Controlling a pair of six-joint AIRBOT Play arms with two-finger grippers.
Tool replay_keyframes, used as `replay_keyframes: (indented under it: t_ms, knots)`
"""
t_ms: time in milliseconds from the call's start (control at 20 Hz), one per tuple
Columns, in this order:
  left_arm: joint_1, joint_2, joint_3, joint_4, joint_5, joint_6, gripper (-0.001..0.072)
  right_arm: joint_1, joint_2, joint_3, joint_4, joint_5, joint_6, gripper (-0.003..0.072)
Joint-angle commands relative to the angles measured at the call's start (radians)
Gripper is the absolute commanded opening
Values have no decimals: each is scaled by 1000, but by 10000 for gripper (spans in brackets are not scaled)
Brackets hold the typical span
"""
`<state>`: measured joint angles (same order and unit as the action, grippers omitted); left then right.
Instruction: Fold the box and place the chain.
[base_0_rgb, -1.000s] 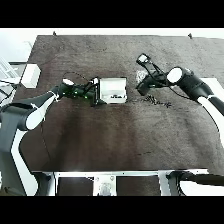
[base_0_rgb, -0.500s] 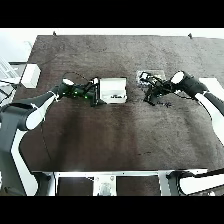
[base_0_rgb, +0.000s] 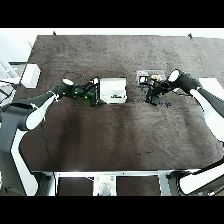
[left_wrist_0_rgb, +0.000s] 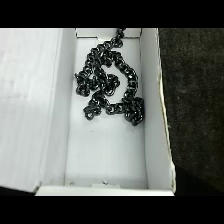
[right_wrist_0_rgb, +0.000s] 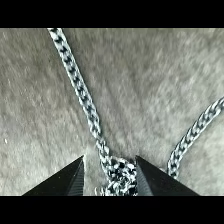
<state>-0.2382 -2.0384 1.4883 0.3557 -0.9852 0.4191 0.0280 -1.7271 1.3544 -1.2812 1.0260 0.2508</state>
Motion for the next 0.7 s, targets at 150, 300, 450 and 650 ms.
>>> replay_keyframes:
  t_ms: [150,300,450,650]
  knots:
    - [0,0,0,0,0,0,289,-6,-28,8,-18,28,-27,257]
    - [0,0,0,0,0,0,289,-3,-41,10,-17,10,-10,38]
    - [0,0,0,0,0,0,289,8,-14,73,1,40,111,14]
    - [0,0,0,0,0,0,289,23,156,169,167,44,112,13]
